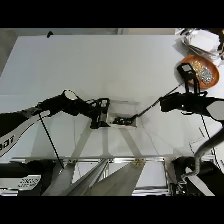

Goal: Fold the box and place the chain.

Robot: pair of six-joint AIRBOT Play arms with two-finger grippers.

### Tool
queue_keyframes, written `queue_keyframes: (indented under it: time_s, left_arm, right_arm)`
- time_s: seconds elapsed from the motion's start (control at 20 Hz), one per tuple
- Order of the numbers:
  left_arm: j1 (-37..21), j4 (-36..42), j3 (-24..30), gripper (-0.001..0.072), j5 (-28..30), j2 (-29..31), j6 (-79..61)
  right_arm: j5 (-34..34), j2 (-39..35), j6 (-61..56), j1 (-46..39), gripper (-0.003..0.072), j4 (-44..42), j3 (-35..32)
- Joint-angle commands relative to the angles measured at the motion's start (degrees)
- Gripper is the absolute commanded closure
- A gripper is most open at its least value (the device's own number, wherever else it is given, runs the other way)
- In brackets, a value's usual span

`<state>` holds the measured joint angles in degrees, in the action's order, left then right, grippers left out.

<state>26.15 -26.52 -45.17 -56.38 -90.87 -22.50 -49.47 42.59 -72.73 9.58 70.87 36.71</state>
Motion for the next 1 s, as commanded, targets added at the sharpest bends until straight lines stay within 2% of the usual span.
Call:
queue_keyframes:
  time_s: [0.0,0.15,0.55,0.95]
  left_arm:
    - [0.0,0.0,-0.1,0.0366,0.0,0.0,0.0]
    - [0.0,0.0,-0.1,0.0366,0.0,0.0,0.0]
    - [0.0,0.0,-0.1,0.0366,0.0,0.0,0.0]
    - [0.0,0.0,-0.1,0.0366,0.0,0.0,0.0]
  right_arm:
    - [-2.9,-4.2,5.1,0.0,0.0662,-8.0,0.1]
    - [-4.4,-5.8,7.9,0.0,0.0662,-13.0,0.1]
    - [-9.9,-6.3,23.5,0.0,0.0662,-35.3,0.1]
    - [-13.5,-6.3,31.6,0.0,0.0663,-42.5,0.1]
